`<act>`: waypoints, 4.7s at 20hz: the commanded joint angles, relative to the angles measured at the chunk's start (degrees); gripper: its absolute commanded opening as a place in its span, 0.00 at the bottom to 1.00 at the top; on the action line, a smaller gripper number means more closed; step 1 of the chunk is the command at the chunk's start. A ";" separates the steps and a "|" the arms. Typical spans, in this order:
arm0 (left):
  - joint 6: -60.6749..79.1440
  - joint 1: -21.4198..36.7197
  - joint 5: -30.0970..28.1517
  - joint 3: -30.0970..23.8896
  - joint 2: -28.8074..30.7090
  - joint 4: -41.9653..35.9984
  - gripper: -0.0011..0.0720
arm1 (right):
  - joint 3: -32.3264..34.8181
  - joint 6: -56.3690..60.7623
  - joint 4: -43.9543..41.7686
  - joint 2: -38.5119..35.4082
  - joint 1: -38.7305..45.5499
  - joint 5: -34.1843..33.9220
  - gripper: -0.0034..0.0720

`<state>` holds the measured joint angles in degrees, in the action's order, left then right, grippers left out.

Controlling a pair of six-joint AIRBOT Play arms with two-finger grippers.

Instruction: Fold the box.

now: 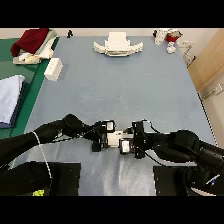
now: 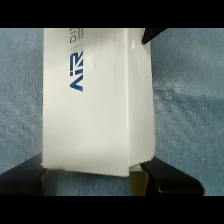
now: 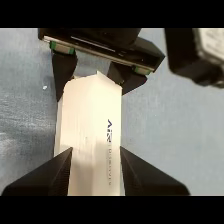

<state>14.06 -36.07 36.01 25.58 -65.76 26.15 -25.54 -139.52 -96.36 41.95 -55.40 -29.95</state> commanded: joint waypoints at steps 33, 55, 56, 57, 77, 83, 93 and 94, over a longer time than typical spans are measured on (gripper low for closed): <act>0.00 -0.02 -0.02 0.02 0.00 0.02 0.65 | -1.73 2.16 -6.14 -1.49 0.63 -1.84 0.66; 0.00 -0.02 -0.02 0.02 0.00 0.00 0.65 | 17.20 43.52 -20.06 -1.07 -4.20 27.76 0.05; 0.00 0.00 -0.04 0.02 0.00 0.00 0.65 | 17.22 43.50 -19.74 -0.28 -4.74 27.80 0.05; 0.00 -0.02 -0.02 0.02 0.00 0.00 0.65 | 17.22 43.50 -19.50 0.33 -4.92 27.78 0.05; 0.00 -0.02 -0.04 0.02 0.00 0.00 0.65 | 7.63 43.45 -5.44 -8.48 1.92 8.85 0.05; 0.00 -0.02 -0.02 0.02 0.00 0.00 0.65 | -11.15 33.70 2.05 0.57 13.84 -21.86 0.05; 0.00 0.00 -0.04 0.02 0.00 0.02 0.65 | -34.18 16.44 -15.08 27.19 41.33 -41.70 0.05; 0.00 -0.02 -0.02 0.02 0.00 0.00 0.65 | -34.64 15.82 -16.76 28.57 42.23 -41.33 0.05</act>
<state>14.06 -36.10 35.99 25.58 -65.76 26.13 -56.05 -120.95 -106.94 64.75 -18.37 -67.02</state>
